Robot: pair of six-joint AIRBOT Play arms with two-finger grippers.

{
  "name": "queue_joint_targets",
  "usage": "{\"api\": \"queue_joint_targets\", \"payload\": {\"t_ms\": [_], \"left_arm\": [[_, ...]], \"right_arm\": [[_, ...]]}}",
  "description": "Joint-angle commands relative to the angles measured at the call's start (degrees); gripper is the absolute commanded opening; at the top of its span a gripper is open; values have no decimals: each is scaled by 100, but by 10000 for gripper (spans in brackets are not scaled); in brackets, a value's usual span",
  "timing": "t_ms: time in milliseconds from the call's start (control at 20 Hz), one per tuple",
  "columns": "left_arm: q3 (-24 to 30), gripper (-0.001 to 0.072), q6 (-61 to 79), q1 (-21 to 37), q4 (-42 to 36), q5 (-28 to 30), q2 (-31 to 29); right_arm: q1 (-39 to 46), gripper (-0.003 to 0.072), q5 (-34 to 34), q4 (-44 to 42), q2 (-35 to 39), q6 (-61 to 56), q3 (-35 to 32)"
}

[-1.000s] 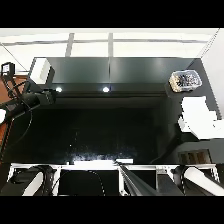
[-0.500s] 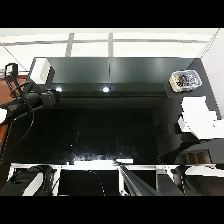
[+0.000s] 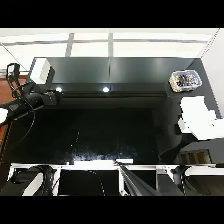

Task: Fold the box and place the chain.

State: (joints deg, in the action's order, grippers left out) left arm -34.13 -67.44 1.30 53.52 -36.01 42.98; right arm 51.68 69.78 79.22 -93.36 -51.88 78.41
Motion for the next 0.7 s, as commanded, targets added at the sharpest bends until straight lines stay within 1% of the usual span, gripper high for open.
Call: {"api": "queue_joint_targets", "payload": {"t_ms": [0,100,150,200,300,350,400,550,650], "left_arm": [[-2,709,7,-2,2,0,7],[-2,709,7,-2,2,0,7],[-2,710,7,-2,2,0,7],[-2,709,7,-2,2,0,7],[-2,709,13,0,2,0,7],[-2,709,20,0,2,2,7],[-2,709,20,0,4,2,7],[-2,709,20,0,4,4,7],[-2,709,17,0,2,0,7]], "right_arm": [[-26,477,249,417,-13,-367,7],[-44,476,424,376,-13,-452,7],[-44,401,518,319,-13,-472,7],[-42,228,625,195,-11,-468,7],[-42,220,796,-79,-13,-380,0],[-42,163,896,-197,-11,-315,-22],[-42,21,1045,-332,-11,-157,-61],[-50,20,1355,-1180,31,122,-286],[-149,20,1567,-1556,107,136,-411]]}}
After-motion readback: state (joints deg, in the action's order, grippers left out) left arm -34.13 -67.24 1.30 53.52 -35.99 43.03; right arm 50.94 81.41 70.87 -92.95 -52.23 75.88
